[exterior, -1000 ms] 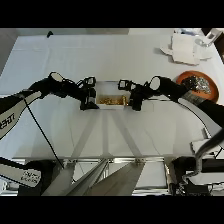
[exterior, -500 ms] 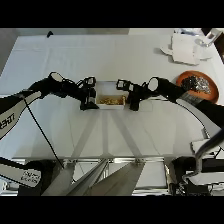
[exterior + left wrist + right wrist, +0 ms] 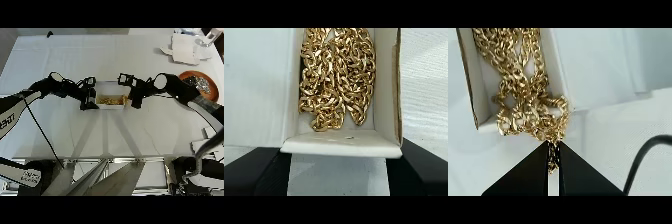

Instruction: Fold the box and place the chain.

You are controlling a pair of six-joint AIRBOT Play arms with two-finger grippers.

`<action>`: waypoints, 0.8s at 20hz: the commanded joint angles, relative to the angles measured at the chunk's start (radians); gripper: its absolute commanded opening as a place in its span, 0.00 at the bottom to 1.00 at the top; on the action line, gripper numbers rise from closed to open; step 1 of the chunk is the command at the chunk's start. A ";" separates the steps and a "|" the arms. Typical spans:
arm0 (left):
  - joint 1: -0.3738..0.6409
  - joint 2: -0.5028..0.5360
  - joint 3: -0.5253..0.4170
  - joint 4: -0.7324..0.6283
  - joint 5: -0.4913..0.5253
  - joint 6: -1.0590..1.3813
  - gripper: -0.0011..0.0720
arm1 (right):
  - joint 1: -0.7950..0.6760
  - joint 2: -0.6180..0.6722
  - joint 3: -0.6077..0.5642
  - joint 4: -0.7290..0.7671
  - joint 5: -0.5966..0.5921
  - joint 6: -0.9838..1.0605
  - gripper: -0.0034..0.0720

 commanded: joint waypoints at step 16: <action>0.000 0.000 0.000 0.000 0.000 0.000 0.56 | 0.100 0.059 0.001 0.305 -0.155 -0.128 0.48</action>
